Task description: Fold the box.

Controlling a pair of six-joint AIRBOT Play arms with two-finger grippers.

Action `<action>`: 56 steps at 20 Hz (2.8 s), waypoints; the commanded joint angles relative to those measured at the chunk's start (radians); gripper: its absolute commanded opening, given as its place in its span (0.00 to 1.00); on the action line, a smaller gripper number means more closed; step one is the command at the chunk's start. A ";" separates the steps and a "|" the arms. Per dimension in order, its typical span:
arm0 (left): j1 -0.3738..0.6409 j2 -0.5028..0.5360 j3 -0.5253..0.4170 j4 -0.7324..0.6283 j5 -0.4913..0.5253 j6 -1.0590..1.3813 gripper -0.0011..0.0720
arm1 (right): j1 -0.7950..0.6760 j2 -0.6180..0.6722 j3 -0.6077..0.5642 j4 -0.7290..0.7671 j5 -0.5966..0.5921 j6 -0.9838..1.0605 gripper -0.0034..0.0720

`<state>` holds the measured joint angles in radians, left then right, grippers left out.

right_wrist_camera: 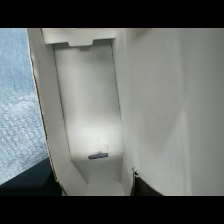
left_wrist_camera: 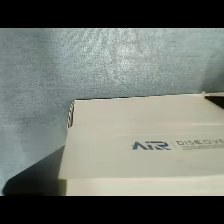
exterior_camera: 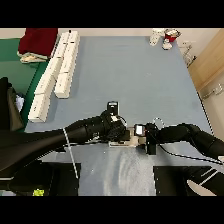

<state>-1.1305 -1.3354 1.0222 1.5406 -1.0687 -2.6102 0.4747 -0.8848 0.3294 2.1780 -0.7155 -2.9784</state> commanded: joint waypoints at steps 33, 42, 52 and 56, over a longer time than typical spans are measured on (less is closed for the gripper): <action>-0.005 -0.095 0.050 0.042 -0.076 -0.005 0.61 | 0.001 0.001 0.000 0.000 0.000 0.000 0.65; -0.005 0.076 0.052 0.031 -0.216 0.064 0.60 | 0.001 0.001 0.000 0.000 0.000 0.000 0.65; -0.002 0.203 0.047 -0.030 -0.250 0.447 0.03 | 0.001 0.001 0.000 0.000 0.000 0.000 0.65; -0.004 0.207 0.042 -0.119 -0.191 0.691 0.03 | 0.001 0.001 0.000 0.000 0.000 0.000 0.65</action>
<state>-1.1336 -1.1355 1.0676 1.4765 -1.2942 -2.1052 0.4747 -0.8848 0.3294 2.1780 -0.7158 -2.9788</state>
